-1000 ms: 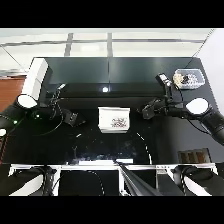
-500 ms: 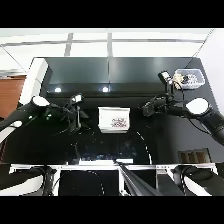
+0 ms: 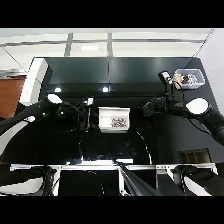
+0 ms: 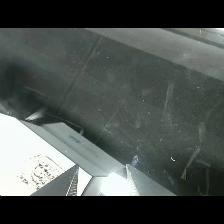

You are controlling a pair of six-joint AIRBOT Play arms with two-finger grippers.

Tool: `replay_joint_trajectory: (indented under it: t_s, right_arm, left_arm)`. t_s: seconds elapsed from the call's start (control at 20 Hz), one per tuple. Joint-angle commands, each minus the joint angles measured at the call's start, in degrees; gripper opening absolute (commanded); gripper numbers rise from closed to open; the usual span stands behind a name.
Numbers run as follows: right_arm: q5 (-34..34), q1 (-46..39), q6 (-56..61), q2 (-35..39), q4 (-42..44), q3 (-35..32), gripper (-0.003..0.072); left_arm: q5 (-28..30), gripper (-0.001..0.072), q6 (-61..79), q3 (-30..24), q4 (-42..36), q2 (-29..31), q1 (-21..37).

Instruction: Fold the box and place the chain.

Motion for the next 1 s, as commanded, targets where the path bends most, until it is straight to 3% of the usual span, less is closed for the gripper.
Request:
replay_joint_trajectory:
  t_s: [0.0, 0.55, 0.95]
  right_arm:
    - [0.0, 0.0, 0.0, 0.0, -0.1, 0.0, 0.0356]
    - [0.1, 0.0, 0.0, 0.0, -0.2, 0.0, 0.0356]
    - [-0.1, 0.0, 0.0, 0.0, -0.2, 0.0, 0.0356]
  left_arm:
    - [0.7, 0.0714, 0.5, 0.3, -0.4, -0.3, -1.0]
    - [5.1, 0.0713, 1.6, 0.4, -3.8, -0.3, -4.4]
    - [4.9, 0.0713, 2.2, 0.4, -3.5, -0.3, -5.2]
